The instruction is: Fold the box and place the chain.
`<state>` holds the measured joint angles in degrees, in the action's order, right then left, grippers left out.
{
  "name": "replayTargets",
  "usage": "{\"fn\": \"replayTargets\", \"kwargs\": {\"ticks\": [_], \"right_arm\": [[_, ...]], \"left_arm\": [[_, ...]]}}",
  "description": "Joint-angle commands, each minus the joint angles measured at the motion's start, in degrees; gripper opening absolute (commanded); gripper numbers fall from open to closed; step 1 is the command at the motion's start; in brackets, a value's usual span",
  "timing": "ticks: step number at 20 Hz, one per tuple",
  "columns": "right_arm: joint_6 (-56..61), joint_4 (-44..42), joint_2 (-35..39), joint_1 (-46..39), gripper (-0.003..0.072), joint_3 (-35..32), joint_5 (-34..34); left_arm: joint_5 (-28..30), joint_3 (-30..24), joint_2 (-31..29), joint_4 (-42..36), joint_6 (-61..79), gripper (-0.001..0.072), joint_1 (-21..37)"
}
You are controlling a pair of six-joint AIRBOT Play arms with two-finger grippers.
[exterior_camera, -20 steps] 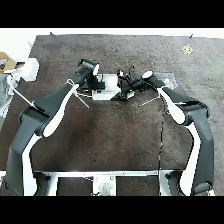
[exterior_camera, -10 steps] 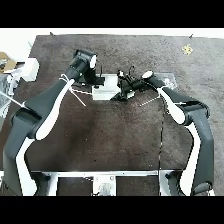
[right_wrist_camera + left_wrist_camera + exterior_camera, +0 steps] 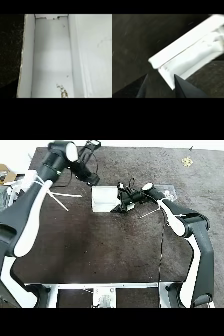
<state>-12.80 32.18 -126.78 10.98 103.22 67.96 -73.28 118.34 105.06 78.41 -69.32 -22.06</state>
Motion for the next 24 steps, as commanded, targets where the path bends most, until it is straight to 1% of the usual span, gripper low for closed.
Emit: {"fn": "replayTargets", "kwargs": {"ticks": [1,3,6,9,10,11,12,14,16,18,19,21,24], "right_arm": [[0.00,-0.02,-0.04,0.02,0.0438,-0.02,0.02],[0.00,-0.02,-0.04,0.02,0.0438,-0.02,0.02],[0.00,-0.02,-0.04,0.02,0.0439,-0.02,0.02],[0.00,-0.02,-0.04,0.02,0.0438,-0.02,0.02],[0.00,-0.02,-0.04,0.02,0.0439,-0.02,0.02],[0.00,-0.02,-0.04,0.02,0.0439,-0.02,0.02],[0.00,-0.02,-0.04,0.02,0.0438,-0.02,0.02],[0.00,-0.02,-0.04,0.02,0.0439,-0.02,0.02],[0.00,-0.02,-0.04,0.02,0.0439,-0.02,0.02],[0.00,-0.02,-0.04,0.02,0.0439,-0.02,0.00],[0.00,-0.02,-0.04,0.02,0.0439,-0.02,0.02],[0.00,-0.02,-0.04,0.02,0.0439,-0.02,0.02],[0.00,-0.02,-0.04,0.02,0.0439,-0.02,0.02]], "left_arm": [[4.79,-1.84,-1.16,-19.39,21.24,0.0378,6.47],[4.87,-5.55,-1.16,-27.06,35.10,0.0379,10.27],[4.68,-13.11,-0.63,-37.09,49.55,0.0378,15.74],[1.55,-20.02,2.14,-50.53,64.06,0.0380,20.76],[1.68,-21.90,3.28,-52.09,68.52,0.0408,21.79],[2.14,-23.21,4.13,-51.69,72.08,0.0558,22.21],[2.82,-24.68,5.25,-51.12,75.65,0.0556,22.53],[1.92,-26.60,7.48,-51.30,82.58,0.0630,22.38],[0.68,-27.41,9.66,-52.48,84.67,0.0631,22.12],[-2.21,-27.39,11.85,-56.83,86.33,0.0632,22.12],[-2.54,-27.41,12.41,-57.20,89.18,0.0672,22.05],[-1.66,-27.41,13.40,-57.16,92.48,0.0671,21.33],[-1.68,-27.41,13.99,-56.81,93.90,0.0671,20.28]]}}
